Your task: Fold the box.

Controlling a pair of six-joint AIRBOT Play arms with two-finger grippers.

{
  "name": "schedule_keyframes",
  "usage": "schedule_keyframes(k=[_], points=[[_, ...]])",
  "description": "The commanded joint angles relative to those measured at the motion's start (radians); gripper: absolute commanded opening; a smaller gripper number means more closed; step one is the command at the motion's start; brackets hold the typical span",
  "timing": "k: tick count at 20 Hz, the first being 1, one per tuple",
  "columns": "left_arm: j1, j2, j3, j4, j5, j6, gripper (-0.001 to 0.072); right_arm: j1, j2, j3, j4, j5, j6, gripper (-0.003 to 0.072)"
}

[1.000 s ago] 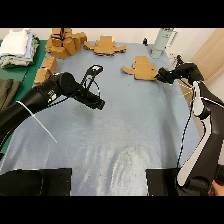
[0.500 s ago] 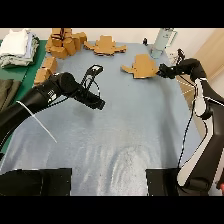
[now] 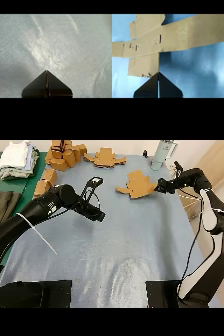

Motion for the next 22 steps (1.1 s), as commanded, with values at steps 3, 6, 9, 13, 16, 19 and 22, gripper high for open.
schedule_keyframes(k=[3,6,9,13,16,19,22], points=[[0.0,-0.001,0.001,0.0,0.0,0.0,0.0012,0.005,0.255,-0.327,-0.154,0.04,-0.01,-0.0002],[0.0,-0.001,0.001,0.0,0.0,0.0,0.0011,0.006,0.429,-0.538,-0.23,0.061,0.018,-0.0002],[0.0,-0.001,0.001,0.0,0.0,0.0,0.0011,0.006,0.609,-0.753,-0.277,0.097,0.045,-0.0002],[0.0,-0.001,0.001,0.0,0.0,0.0,0.0011,0.006,0.781,-0.957,-0.35,0.082,0.08,-0.0002],[0.0,-0.001,0.001,0.0,0.0,0.0,0.0012,0.006,0.877,-1.061,-0.393,0.082,0.105,0.0002],[0.0,-0.001,0.001,0.0,0.0,0.0,0.0011,0.006,0.892,-1.084,-0.393,0.057,0.106,0.0278],[0.0,-0.001,0.001,0.0,0.0,0.0,0.0011,-0.003,0.89,-1.062,-0.428,0.106,0.153,0.0306]])
